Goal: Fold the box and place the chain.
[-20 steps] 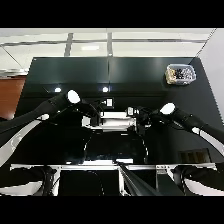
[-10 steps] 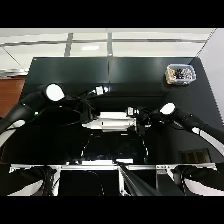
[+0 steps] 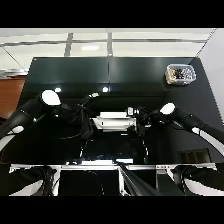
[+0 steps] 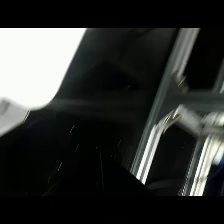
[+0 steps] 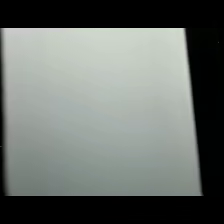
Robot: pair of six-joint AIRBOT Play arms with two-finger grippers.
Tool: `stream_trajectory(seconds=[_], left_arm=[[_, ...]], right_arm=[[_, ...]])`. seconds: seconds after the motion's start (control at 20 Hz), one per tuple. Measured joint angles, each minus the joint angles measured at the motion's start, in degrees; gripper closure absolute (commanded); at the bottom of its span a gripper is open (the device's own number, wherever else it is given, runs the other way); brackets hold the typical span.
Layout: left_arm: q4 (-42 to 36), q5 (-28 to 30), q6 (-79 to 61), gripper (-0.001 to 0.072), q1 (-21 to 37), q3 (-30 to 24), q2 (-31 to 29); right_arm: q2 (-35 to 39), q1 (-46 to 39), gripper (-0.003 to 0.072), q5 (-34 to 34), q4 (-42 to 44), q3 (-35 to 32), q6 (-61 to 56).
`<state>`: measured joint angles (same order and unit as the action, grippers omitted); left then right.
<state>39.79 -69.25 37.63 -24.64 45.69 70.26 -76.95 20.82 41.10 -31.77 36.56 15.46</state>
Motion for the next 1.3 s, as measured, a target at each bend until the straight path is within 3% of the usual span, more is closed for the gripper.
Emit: stream_trajectory(seconds=[0.25,0.4,0.5,0.95,1.1,1.3], left_arm=[[-16.1,19.8,-6.5,0.0680,-0.8,-2.2,1.6],[-19.0,29.6,-8.9,0.0680,-0.3,-2.5,2.8],[-18.7,33.0,-9.5,0.0680,-0.2,-2.6,4.7],[-15.6,28.9,-10.3,0.0682,0.5,-0.6,11.5],[-12.8,25.4,-10.3,0.0682,2.2,2.5,9.2],[-8.5,22.5,-10.3,0.0679,4.1,3.8,0.6]], right_arm=[[0.0,0.0,0.0546,0.0,0.0,0.0,0.0],[0.0,0.0,0.0546,0.0,0.0,0.0,0.0],[0.0,0.0,0.0547,0.0,0.0,0.0,0.0],[0.0,0.0,0.0547,0.0,0.0,0.0,0.0],[0.0,0.0,0.0546,0.0,0.0,0.0,0.0],[0.0,0.0,0.0546,0.0,0.0,0.0,0.0]])
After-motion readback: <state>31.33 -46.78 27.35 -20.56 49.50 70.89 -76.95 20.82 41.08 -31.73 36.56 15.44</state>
